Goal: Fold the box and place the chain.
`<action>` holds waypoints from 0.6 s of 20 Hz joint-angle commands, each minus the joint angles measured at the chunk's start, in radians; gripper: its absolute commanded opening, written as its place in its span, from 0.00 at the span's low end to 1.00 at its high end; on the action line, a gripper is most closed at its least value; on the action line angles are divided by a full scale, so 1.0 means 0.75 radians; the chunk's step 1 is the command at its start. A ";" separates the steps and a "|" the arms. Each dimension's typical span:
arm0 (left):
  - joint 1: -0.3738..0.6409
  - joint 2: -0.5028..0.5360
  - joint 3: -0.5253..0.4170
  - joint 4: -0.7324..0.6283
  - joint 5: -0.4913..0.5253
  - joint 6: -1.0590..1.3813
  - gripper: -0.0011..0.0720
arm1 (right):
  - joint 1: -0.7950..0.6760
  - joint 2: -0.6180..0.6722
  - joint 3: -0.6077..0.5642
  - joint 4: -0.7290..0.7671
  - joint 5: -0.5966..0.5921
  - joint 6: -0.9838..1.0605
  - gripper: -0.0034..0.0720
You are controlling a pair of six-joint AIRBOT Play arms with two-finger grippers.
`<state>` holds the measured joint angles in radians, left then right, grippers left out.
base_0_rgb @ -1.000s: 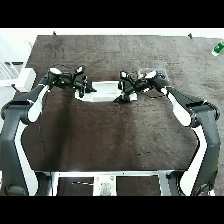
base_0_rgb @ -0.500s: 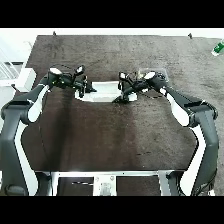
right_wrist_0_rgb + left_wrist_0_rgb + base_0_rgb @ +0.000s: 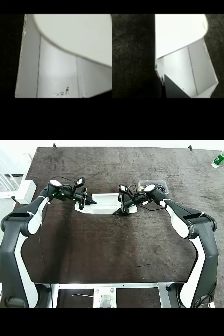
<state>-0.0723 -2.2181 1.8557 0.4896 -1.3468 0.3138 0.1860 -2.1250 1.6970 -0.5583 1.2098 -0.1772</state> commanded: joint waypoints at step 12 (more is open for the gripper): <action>0.002 -0.001 -0.001 0.000 0.001 0.001 0.04 | -0.002 -0.002 0.002 0.007 -0.011 -0.025 0.79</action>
<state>-0.0723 -2.2181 1.8557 0.4896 -1.3468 0.3138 0.1844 -2.1258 1.6970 -0.5529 1.2072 -0.1925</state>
